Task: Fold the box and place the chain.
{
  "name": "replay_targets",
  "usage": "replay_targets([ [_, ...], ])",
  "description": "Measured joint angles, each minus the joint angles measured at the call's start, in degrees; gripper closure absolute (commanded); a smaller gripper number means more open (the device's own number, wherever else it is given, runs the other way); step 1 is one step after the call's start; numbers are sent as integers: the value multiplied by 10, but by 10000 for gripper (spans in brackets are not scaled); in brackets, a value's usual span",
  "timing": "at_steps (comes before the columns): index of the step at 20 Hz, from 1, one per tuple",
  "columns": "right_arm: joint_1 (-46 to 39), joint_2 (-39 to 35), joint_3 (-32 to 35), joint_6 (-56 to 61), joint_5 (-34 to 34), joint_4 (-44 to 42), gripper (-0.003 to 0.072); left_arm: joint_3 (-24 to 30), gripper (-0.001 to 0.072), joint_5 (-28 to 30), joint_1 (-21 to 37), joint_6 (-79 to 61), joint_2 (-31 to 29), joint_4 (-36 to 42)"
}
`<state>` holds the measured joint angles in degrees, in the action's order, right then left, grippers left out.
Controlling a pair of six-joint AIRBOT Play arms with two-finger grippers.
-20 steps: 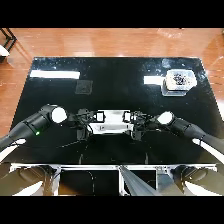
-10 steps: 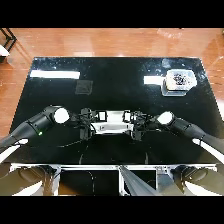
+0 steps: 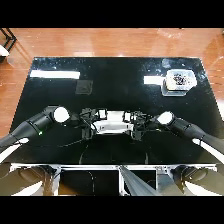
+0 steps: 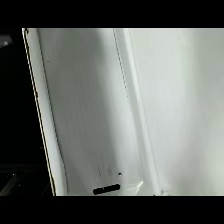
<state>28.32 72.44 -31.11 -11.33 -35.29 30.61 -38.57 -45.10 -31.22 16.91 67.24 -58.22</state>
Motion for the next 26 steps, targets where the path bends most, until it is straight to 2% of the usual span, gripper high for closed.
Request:
replay_targets([
  [5, 0, 0, 0, 0, 0, 0, 379, 0, 131, -4, 11, 0, 3, 5],
  [6, 0, 0, 0, 0, 0, 0, 380, 0, 174, -5, 12, 0, 5, 8],
  [7, 0, 0, 0, 0, 0, 0, 380, 0, 176, -5, 12, 0, 8, 10],
  [9, 0, 0, 0, 0, 0, 0, 380, 0, 309, -4, 13, 0, 12, 14],
  [11, 0, 0, 0, 0, 0, 0, 379, 0, 352, -5, 13, 0, 15, 17],
  [13, 0, 0, 0, 0, 0, 0, 380, 0, 355, -5, 13, 0, 16, 21],
  [17, 0, 0, 0, 0, 0, 0, 379, 0, 463, -5, 13, -3, 17, 37],
  [26, 0, 0, 0, 0, 0, 0, 380, 0, 470, -5, 13, -18, 27, 96],
])
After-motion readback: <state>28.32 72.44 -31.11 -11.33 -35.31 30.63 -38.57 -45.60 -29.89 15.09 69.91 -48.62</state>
